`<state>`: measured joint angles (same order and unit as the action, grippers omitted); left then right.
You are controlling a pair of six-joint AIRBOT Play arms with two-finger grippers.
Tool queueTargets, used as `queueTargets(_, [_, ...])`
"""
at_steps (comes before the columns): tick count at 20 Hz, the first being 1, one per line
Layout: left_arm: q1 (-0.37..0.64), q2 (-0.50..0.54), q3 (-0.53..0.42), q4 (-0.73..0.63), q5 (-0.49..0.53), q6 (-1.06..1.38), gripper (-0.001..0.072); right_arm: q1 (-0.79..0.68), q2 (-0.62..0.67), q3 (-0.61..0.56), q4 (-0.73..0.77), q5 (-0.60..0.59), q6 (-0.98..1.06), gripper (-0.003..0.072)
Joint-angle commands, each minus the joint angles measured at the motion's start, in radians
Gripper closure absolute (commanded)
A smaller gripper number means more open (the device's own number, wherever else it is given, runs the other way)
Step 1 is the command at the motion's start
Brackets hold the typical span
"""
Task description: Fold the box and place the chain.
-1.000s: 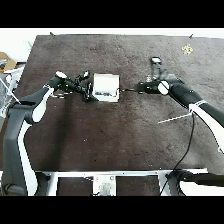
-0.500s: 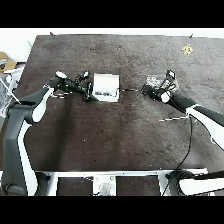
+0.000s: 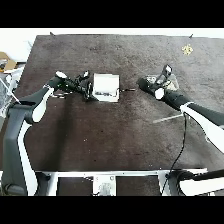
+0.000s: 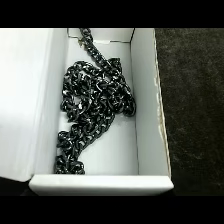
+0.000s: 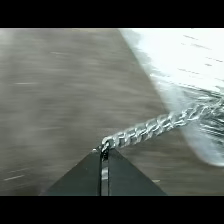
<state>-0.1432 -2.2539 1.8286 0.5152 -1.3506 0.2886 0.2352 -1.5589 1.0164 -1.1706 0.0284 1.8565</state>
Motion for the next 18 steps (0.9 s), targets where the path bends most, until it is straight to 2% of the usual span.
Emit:
queueTargets(1, [0.001, 0.000, 0.001, 0.000, 0.000, 0.000, 0.0358, 0.111, 0.170, 0.006, -0.088, -0.007, -0.005, 0.0683])
queueTargets(3, [0.001, 0.000, 0.001, 0.000, 0.000, 0.000, 0.0358, 0.191, 0.277, 0.008, -0.113, -0.027, -0.005, 0.0684])
queueTargets(5, [0.001, 0.000, 0.001, 0.000, 0.000, 0.000, 0.0358, 0.267, 0.357, 0.008, -0.150, -0.107, -0.005, 0.0684])
queueTargets(7, [0.001, 0.000, 0.001, 0.000, 0.000, 0.000, 0.0358, 0.322, 0.378, 0.030, -0.151, -0.167, -0.005, 0.0684])
queueTargets(12, [0.001, 0.000, 0.001, 0.000, 0.000, 0.000, 0.0358, 0.410, 0.291, 0.085, -0.154, -0.201, -0.004, 0.0684])
queueTargets(18, [0.001, 0.000, 0.001, 0.000, 0.000, 0.000, 0.0358, 0.408, 0.086, 0.084, -0.150, 0.001, 0.000, 0.0682])
